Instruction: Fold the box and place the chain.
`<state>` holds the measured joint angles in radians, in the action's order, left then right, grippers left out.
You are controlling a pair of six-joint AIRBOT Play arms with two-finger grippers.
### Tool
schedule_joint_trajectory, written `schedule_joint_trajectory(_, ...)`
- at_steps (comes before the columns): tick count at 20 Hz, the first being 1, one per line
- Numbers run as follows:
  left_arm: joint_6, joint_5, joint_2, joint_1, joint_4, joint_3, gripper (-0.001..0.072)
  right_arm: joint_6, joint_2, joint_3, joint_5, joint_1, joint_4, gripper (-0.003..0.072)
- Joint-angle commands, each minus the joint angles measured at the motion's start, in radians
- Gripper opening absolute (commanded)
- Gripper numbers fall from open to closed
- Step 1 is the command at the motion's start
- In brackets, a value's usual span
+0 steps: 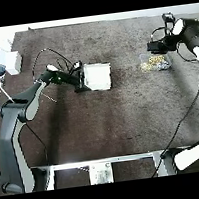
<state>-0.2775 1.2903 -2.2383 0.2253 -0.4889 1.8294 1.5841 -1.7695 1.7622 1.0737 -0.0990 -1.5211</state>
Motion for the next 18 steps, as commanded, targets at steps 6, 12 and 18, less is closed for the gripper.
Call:
schedule_joint_trajectory(6,0.0,-0.001,-0.001,0.0,0.0,0.0,0.0415,-0.029,-0.144,-0.002,-0.027,-0.021,0.026,0.0179)
schedule_joint_trajectory(12,0.0,-0.001,-0.001,0.0,0.0,0.0,0.0415,-0.029,-0.164,-0.002,-0.026,-0.021,0.03,0.0179)
schedule_joint_trajectory(18,0.0,-0.001,-0.001,0.0,-0.001,0.0,0.0415,-0.029,-0.187,-0.002,-0.009,-0.019,0.04,0.0055)
